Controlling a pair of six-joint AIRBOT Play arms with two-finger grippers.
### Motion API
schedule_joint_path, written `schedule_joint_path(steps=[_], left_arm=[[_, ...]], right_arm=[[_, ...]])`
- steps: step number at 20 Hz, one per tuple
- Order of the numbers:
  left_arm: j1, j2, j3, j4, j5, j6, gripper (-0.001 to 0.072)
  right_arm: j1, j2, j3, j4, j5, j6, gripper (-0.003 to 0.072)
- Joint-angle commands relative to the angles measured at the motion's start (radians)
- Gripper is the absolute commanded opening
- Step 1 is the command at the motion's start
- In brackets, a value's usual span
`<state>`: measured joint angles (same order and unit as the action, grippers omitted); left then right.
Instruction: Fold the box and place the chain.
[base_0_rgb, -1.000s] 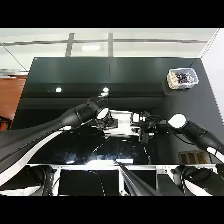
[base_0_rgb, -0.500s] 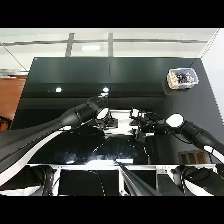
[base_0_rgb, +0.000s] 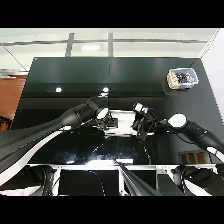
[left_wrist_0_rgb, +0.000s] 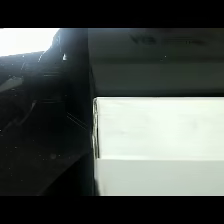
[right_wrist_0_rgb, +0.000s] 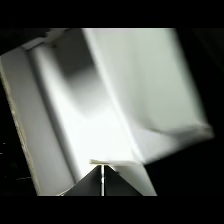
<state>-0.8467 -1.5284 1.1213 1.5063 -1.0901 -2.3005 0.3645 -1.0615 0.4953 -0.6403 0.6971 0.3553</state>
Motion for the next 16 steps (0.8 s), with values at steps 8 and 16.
schedule_joint_path(steps=[8,16], left_arm=[[0.001,-0.001,0.0,0.0,-0.007,0.0,0.0026],[0.001,-0.001,0.0,0.0,-0.007,0.001,0.0027]], right_arm=[[-0.624,0.121,-0.102,-0.199,0.173,0.91,0.0014],[-0.426,-0.053,-0.136,0.076,0.266,0.703,0.0013]])
